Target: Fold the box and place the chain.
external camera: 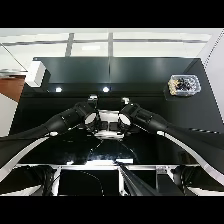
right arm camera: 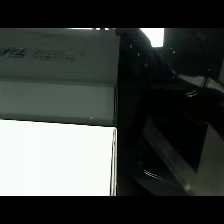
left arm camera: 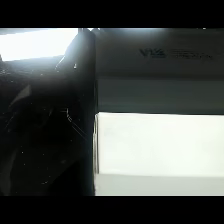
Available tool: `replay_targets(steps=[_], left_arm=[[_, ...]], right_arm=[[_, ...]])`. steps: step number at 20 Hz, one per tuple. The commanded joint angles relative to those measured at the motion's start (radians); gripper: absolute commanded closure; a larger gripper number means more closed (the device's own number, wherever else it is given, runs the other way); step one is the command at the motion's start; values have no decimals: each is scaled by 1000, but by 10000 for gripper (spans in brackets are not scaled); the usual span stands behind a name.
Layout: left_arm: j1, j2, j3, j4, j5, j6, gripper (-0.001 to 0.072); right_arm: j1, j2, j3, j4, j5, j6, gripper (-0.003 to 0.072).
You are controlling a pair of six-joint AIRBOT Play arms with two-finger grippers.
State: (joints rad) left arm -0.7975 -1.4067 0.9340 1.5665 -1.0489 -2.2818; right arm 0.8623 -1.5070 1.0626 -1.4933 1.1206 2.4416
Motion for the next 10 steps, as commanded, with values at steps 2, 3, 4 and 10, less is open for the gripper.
replay_targets(steps=[2, 3, 4, 10], left_arm=[[1, 0, 0, 1, 0, 0, 680], [1, 0, 0, 0, 0, 0, 680], [1, 0, 0, 0, 0, 0, 680], [1, 0, 0, 0, 0, 0, 680]], right_arm=[[0, -1, -1, -3, 22, 1, 569], [0, -1, -1, -3, 22, 1, 569], [0, -1, -1, -3, 22, 1, 569], [0, 2, 0, -3, 28, 0, 399]])
